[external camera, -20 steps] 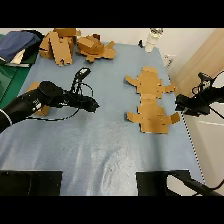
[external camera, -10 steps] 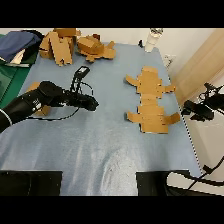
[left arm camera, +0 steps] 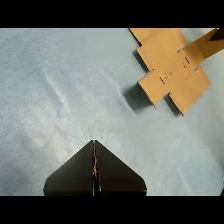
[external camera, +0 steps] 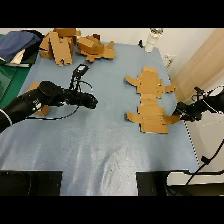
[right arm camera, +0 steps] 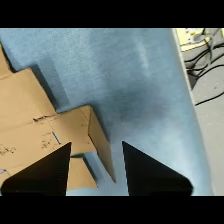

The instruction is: Fold the box.

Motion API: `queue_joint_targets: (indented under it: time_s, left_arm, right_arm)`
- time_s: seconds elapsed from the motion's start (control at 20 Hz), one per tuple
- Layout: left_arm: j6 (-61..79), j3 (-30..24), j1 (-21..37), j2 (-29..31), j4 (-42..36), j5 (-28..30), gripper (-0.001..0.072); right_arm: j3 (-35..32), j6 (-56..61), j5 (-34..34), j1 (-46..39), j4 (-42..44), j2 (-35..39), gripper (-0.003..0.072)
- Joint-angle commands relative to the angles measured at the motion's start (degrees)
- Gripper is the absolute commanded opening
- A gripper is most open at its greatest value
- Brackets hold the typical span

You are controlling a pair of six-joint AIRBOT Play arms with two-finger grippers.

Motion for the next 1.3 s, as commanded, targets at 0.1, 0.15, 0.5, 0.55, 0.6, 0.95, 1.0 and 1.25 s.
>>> queue_joint_targets:
  time_s: [0.1, 0.15, 0.5, 0.55, 0.6, 0.95, 1.0, 1.25]
  left_arm:
    - [-5.7, 0.07, 0.07, -0.02, -0.33, 0.55, 0.0012]
    - [-7.19, 0.07, 0.15, -0.02, -0.28, 0.57, 0.0012]
    - [-15.23, -0.24, 8.52, -0.02, -0.24, -12.46, 0.0012]
    - [-15.3, -0.48, 10.05, -0.04, -0.24, -14.93, 0.0012]
    - [-15.72, -0.74, 11.23, -0.07, -0.22, -16.87, 0.0012]
    - [-22.1, -1.05, 15.45, -2.6, 3.21, -21.86, 0.0407]
    - [-22.08, -1.05, 15.39, -3.04, 3.08, -22.05, 0.0408]
    - [-22.08, -1.05, 16.74, -5.27, 5.88, -21.92, 0.041]
  right_arm:
    - [0.02, -0.72, 4.76, 0.07, 10.4, -6.82, 0.0004]
    - [0.0, -1.77, 7.87, 0.35, 11.96, -7.56, 0.0003]
    - [-7.58, -8.28, 6.27, 11.41, 21.75, 1.05, 0.0002]
    - [-9.51, -9.14, 3.06, 14.16, 22.03, 2.99, 0.0002]
    - [-11.61, -10.12, -1.01, 17.42, 22.05, 5.03, 0.0002]
    - [-17.94, -11.04, -22.14, 39.67, 25.2, 10.64, 0.0002]
    - [-17.94, -11.06, -23.96, 42.47, 25.14, 10.64, 0.0002]
    - [-18.01, -10.49, -25.66, 49.0, 20.41, 10.71, 0.0001]
